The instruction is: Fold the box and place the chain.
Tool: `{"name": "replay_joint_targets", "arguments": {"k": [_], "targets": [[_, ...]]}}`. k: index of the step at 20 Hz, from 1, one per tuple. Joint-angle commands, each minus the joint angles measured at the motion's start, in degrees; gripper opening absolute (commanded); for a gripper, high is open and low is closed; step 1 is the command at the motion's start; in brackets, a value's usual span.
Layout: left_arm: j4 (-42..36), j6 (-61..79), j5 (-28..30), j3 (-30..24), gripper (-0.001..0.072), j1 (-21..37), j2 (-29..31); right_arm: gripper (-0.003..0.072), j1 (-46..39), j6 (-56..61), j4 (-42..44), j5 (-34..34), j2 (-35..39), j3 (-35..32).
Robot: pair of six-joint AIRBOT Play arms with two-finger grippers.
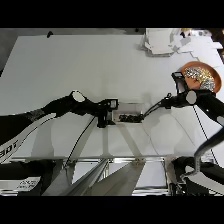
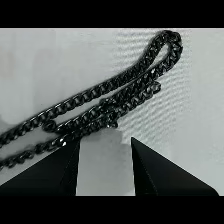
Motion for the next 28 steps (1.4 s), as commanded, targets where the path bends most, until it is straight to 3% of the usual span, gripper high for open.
{"name": "replay_joint_targets", "arguments": {"k": [1, 7, 8, 13, 18, 23, 28], "targets": [[0.0, 0.0, 0.02, -0.02, 0.0253, 0.02, 0.0, 0.0313, -0.2, -0.31, -0.02, -3.65, -3.78, -0.04], [-0.13, 0.0, 0.02, 0.0, 0.0253, 0.02, 0.0, 0.0134, -0.2, -0.31, -0.04, -4.79, -3.87, -0.04], [-0.13, 0.0, 0.0, 0.0, 0.0253, 0.02, 0.0, 0.0013, -0.2, -0.76, -0.04, -4.42, -3.82, -0.04], [-0.15, 0.0, 0.0, -0.02, 0.0253, 0.02, 0.0, 0.0016, -0.17, -1.99, 0.0, -2.43, 1.79, -0.04], [-0.13, 0.0, 0.02, 0.0, 0.0253, 0.02, 0.0, 0.0017, 1.18, -1.99, 1.62, 4.5, 15.28, -0.04], [-0.13, -0.02, 0.0, -0.02, 0.0252, 0.02, 0.0, 0.0016, 8.85, -7.8, 11.43, 14.14, 28.96, -0.04], [-0.13, 0.0, 0.02, -0.02, 0.0253, 0.02, 0.0, 0.0016, 19.15, -7.98, 19.82, 14.14, 38.01, -0.04]]}}
